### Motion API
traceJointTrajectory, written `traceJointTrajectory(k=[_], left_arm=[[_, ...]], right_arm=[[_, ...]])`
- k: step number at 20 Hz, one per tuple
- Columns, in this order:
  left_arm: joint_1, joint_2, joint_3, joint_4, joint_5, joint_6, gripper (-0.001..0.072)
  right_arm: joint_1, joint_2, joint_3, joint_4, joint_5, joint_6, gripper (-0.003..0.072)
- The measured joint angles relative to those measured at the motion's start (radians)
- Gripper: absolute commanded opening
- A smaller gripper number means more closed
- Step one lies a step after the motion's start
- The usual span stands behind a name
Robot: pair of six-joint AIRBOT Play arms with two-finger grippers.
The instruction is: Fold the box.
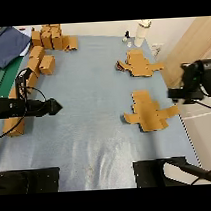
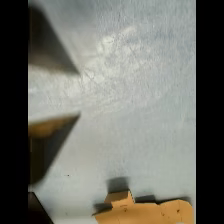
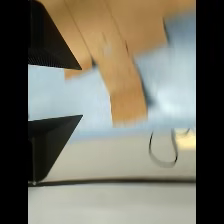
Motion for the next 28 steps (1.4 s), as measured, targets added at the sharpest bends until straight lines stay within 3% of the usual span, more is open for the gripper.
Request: traceJointTrajectory(k=[3,8,13,20,22,25,27,28], left_arm=[[0.0,-0.021,0.0,-0.053,0.012,0.0,0.0696],[0.0,-0.051,0.0,-0.167,0.019,0.0,0.0697],[0.0,-0.058,0.0,-0.231,0.019,0.0,0.0696],[0.0,-0.06,0.0,-0.261,0.042,0.003,0.0696],[0.0,-0.06,0.0,-0.269,0.046,0.003,0.0696],[0.0,-0.06,0.0,-0.274,0.049,0.004,0.0696],[0.0,-0.06,0.0,-0.277,0.045,0.004,0.0696],[0.0,-0.06,0.0,-0.277,0.043,0.004,0.0696]], right_arm=[[-0.185,-0.062,0.003,0.032,0.043,-0.1,0.0474],[-0.389,-0.187,0.005,0.312,0.106,-0.385,0.0474],[-0.441,-0.256,0.005,0.571,0.102,-0.607,0.0474],[-0.443,-0.31,0.003,0.668,0.094,-0.683,0.0449],[-0.43,-0.317,0.002,0.675,0.09,-0.692,0.0311],[-0.399,-0.327,0.002,0.681,0.06,-0.702,0.0197],[-0.373,-0.329,0.002,0.684,0.018,-0.703,0.0047],[-0.359,-0.33,0.002,0.686,-0.007,-0.702,0.0007]])
